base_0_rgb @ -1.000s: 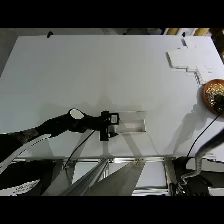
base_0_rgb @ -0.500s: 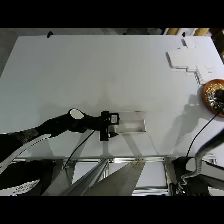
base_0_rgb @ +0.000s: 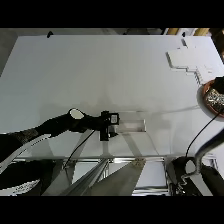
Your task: Fold the box and place the chain.
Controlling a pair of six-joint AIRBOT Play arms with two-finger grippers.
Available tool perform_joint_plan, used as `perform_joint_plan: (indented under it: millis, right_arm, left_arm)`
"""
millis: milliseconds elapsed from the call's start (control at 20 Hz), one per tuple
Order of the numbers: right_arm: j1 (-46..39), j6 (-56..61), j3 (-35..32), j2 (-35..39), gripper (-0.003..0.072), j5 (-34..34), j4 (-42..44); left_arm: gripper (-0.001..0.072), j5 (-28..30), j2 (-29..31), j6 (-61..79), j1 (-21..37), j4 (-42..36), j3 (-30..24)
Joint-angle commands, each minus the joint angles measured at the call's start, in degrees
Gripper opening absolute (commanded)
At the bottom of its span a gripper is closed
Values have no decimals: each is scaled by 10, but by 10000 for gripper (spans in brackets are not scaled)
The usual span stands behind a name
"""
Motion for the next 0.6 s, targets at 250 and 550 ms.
perform_joint_plan:
  millis: [250,550]
  right_arm:
    - [207,-36,-95,192,21,98,126]
    - [366,-121,-250,195,21,-64,184]
  left_arm:
    - [345,0,0,0,0,0,0]
    - [345,0,0,0,0,0,0]
